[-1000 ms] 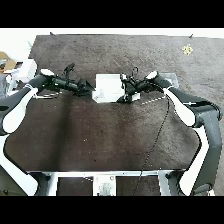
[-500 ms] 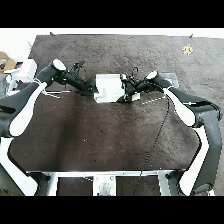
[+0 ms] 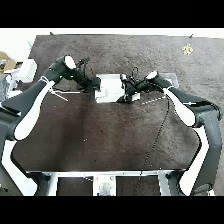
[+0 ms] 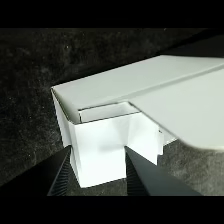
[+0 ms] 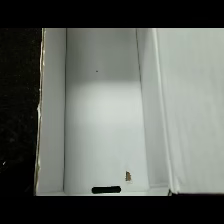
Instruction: Fold the box and place the chain.
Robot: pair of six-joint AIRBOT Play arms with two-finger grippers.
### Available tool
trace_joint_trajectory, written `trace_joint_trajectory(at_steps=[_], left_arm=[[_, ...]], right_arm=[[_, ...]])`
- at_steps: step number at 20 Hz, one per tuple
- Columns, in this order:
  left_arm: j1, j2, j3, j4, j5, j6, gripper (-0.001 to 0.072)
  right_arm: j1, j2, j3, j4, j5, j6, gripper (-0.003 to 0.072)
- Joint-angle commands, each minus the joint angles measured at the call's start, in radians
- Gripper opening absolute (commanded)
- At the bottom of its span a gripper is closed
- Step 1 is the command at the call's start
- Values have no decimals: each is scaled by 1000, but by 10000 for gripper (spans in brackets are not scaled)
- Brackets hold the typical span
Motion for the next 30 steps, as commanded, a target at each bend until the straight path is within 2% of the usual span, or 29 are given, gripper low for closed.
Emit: trace_joint_trajectory(at_steps=[1, 5, 11, 14, 21, 25, 30], left_arm=[[-16, -1, 8, 38, 25, -43, 362], [-50, -2, 8, 135, 29, -122, 363], [-67, -2, 8, 170, 40, -140, 363], [-105, -7, 17, 258, 38, -219, 363], [-162, -109, 156, 385, -124, -324, 362], [-175, -122, 194, 460, -136, -364, 362], [-175, -158, 217, 491, -168, -444, 362]], right_arm=[[0, 0, 0, 0, 0, 0, 386], [0, 0, 0, 0, 0, 0, 386], [1, 0, 0, 0, 0, 0, 386], [0, 0, 0, 0, 0, 0, 386], [1, 0, 0, 0, 0, 0, 386], [1, 0, 0, 0, 0, 0, 386], [1, 0, 0, 0, 0, 0, 386]])
